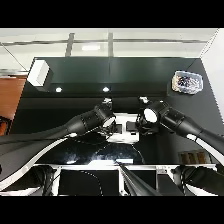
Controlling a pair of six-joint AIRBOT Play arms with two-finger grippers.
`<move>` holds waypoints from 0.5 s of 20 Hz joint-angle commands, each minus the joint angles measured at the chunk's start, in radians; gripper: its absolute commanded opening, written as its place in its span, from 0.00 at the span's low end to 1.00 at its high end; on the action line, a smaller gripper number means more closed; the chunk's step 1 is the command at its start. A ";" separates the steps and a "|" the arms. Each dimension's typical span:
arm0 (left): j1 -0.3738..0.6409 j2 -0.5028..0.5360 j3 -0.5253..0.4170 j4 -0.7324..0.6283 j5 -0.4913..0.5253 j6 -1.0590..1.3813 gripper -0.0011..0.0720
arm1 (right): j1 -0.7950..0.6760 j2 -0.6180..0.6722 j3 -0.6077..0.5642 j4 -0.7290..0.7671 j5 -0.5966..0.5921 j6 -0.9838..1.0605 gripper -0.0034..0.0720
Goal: Fold the box and place the chain.
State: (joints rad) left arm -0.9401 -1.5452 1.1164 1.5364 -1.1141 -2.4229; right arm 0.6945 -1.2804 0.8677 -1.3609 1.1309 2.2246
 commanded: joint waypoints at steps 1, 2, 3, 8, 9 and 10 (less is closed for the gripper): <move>0.001 0.000 0.000 0.001 0.002 0.000 0.05 | 0.018 -0.024 0.001 -0.014 -0.008 0.027 0.59; 0.001 0.000 0.000 0.001 0.002 0.000 0.05 | 0.018 -0.030 0.001 -0.011 -0.002 0.028 0.59; 0.001 0.000 0.000 0.001 0.002 0.000 0.05 | 0.018 -0.034 0.001 -0.015 0.010 0.027 0.59; 0.001 0.000 0.000 0.001 0.002 0.000 0.06 | 0.018 -0.037 0.001 -0.027 0.012 0.028 0.36; 0.001 0.000 0.000 0.001 0.002 0.000 0.05 | 0.018 -0.037 0.001 -0.028 0.012 0.027 0.29; 0.001 0.000 0.000 0.001 0.002 0.000 0.05 | 0.018 -0.037 0.001 -0.027 0.011 0.027 0.07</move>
State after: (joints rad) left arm -0.9398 -1.5452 1.1164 1.5372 -1.1137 -2.4229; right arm 0.7116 -1.3151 0.8680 -1.3796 1.1339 2.2498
